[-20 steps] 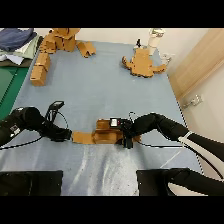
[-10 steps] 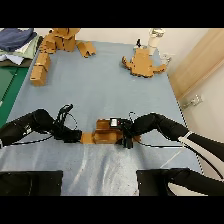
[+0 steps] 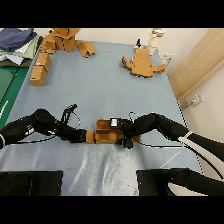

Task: Fold the box.

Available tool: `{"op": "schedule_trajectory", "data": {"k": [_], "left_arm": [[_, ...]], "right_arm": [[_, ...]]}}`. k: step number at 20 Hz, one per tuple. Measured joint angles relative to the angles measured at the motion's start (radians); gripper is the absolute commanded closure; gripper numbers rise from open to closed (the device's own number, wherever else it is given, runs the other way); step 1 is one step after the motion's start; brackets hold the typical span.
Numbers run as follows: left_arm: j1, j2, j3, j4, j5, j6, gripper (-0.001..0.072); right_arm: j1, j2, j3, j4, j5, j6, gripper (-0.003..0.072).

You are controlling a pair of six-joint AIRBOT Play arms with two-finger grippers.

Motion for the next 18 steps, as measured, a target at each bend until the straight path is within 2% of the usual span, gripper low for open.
{"op": "schedule_trajectory", "data": {"k": [4,10,11,12,18], "left_arm": [[0.001,-0.001,0.006,-0.062,-0.029,0.011,0.0696],[0.039,-0.001,0.056,-0.084,-0.077,0.010,0.0694],[0.050,-0.001,0.066,-0.086,-0.083,0.010,0.0616],[0.057,-0.001,0.073,-0.087,-0.087,0.010,0.0370],[0.055,-0.001,0.089,-0.091,-0.096,0.009,0.0354]], "right_arm": [[0.000,0.000,0.000,0.000,0.000,0.000,0.0184],[0.000,0.000,0.000,0.000,0.000,0.000,0.0185],[0.000,0.000,0.000,0.000,0.000,0.000,0.0184],[0.000,0.000,0.000,0.000,0.000,0.000,0.0184],[0.000,0.000,0.000,0.000,0.000,0.000,0.0184]]}}
